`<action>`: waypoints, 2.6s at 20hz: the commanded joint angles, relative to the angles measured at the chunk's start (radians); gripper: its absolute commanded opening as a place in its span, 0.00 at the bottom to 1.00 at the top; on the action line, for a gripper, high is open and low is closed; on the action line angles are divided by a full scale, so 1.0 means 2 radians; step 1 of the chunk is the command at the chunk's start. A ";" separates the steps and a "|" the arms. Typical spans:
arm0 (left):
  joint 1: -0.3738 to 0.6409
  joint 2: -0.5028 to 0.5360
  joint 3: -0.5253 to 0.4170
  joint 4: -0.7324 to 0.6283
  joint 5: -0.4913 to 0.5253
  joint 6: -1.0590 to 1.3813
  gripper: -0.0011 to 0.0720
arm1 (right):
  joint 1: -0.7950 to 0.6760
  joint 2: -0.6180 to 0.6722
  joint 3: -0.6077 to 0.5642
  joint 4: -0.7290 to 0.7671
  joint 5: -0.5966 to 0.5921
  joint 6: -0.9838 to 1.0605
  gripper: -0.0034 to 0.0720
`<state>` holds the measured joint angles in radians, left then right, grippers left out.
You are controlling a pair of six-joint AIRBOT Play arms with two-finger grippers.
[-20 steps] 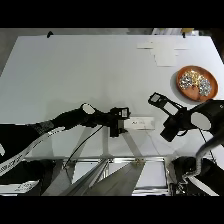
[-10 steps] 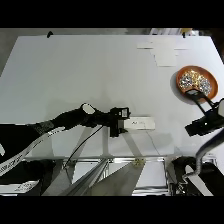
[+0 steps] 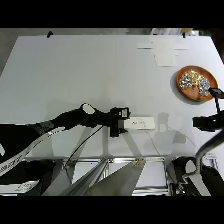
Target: Fold the box and place the chain.
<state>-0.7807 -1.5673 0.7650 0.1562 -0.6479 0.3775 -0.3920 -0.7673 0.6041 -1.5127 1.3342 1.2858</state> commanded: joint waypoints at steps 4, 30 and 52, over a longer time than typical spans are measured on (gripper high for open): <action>0.000 0.000 0.000 -0.001 0.000 0.000 0.25 | -0.009 -0.001 -0.002 0.012 -0.006 0.008 0.06; 0.321 0.304 0.000 0.436 -0.105 -0.582 0.25 | -0.009 -0.001 -0.002 0.012 -0.006 0.008 0.06; 0.589 0.237 -0.045 0.630 -0.169 -0.817 0.46 | -0.009 -0.001 -0.002 0.012 -0.006 0.008 0.06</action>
<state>0.3931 -1.0622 0.7097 1.4090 -0.9855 -1.2552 -0.4088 -0.7685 0.5995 -1.4883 1.3220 1.3014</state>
